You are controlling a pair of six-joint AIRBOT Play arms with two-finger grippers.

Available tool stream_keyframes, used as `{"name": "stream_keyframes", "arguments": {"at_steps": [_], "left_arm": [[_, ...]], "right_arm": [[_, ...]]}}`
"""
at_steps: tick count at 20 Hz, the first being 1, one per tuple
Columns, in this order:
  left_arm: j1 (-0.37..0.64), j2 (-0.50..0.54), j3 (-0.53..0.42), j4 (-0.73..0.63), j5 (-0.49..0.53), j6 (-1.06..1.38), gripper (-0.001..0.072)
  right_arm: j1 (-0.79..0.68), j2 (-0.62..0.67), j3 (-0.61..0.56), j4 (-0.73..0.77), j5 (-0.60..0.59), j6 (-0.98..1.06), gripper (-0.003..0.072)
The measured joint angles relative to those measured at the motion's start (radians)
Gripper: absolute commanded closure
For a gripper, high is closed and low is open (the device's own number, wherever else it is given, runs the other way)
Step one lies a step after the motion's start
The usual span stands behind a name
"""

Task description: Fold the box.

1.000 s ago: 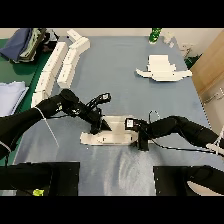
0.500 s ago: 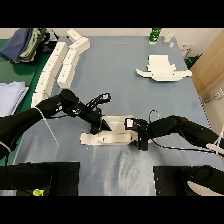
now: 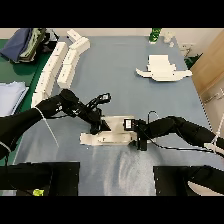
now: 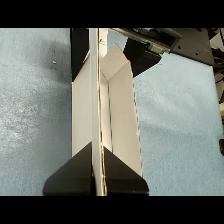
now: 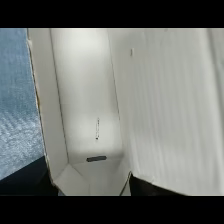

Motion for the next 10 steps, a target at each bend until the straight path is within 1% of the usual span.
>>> {"name": "stream_keyframes", "arguments": {"at_steps": [10], "left_arm": [[0.0,0.0,0.0,-0.001,0.002,0.0,0.0695]], "right_arm": [[0.001,-0.002,0.0,-0.005,-0.004,-0.002,0.0201]]}}
